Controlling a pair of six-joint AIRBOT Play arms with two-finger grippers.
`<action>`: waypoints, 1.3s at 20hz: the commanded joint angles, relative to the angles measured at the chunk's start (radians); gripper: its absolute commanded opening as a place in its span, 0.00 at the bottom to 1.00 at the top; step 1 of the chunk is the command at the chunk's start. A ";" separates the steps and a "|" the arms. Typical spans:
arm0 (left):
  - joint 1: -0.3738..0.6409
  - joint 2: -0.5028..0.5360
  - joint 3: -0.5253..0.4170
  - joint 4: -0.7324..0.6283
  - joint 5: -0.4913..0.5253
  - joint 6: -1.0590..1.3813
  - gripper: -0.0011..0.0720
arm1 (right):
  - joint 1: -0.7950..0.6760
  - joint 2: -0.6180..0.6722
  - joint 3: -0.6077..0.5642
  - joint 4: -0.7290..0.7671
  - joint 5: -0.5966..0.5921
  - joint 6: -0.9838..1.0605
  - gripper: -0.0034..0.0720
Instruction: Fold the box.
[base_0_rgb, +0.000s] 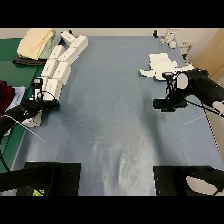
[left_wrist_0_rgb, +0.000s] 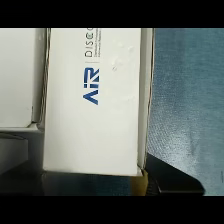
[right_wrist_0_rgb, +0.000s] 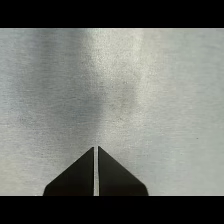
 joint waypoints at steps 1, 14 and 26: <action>0.001 0.000 0.001 -0.003 -0.021 -0.005 0.60 | 0.001 -0.001 0.001 0.000 0.000 0.000 0.09; 0.076 0.248 0.002 0.033 -0.201 -0.004 0.98 | 0.001 -0.001 0.001 0.000 0.000 0.000 0.09; 0.071 0.636 0.076 -0.212 -0.788 -0.013 0.03 | 0.001 -0.001 0.001 0.000 0.000 0.000 0.09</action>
